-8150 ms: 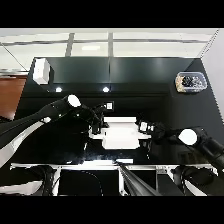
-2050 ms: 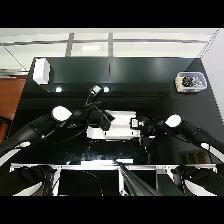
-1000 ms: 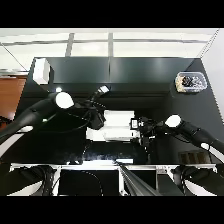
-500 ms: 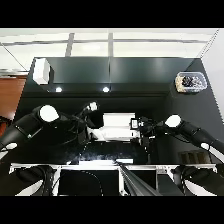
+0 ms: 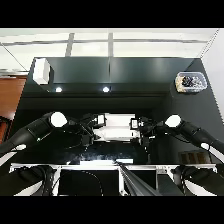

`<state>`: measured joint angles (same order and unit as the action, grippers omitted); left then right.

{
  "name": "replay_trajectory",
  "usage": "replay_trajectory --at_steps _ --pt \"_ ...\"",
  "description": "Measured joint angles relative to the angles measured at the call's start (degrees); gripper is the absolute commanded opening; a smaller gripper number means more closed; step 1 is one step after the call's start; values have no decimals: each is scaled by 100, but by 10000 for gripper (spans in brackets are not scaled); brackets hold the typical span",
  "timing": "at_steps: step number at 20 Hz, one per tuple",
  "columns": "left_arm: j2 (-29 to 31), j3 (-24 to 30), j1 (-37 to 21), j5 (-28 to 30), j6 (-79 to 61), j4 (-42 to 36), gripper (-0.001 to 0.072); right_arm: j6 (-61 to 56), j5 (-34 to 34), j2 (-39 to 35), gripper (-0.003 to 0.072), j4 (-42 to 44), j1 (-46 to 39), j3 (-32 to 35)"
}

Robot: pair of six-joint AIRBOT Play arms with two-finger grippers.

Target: Fold the box and place the chain.

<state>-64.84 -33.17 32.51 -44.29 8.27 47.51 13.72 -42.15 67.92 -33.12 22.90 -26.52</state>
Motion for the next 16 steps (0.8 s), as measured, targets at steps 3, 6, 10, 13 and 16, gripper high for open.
replay_trajectory --at_steps 3,6,10,13,16 --pt "-44 4 22 17 -59 -44 327 0 0 0 136 2 0 0" --pt "-63 4 33 28 -81 -286 304 0 0 0 137 4 0 0" --pt "-122 4 33 66 -101 -542 207 0 -2 0 136 7 0 0" --pt "-210 4 33 116 -107 -815 206 0 -2 0 136 7 0 0" --pt "-337 4 39 190 -221 -1235 207 0 0 0 137 9 -2 0"
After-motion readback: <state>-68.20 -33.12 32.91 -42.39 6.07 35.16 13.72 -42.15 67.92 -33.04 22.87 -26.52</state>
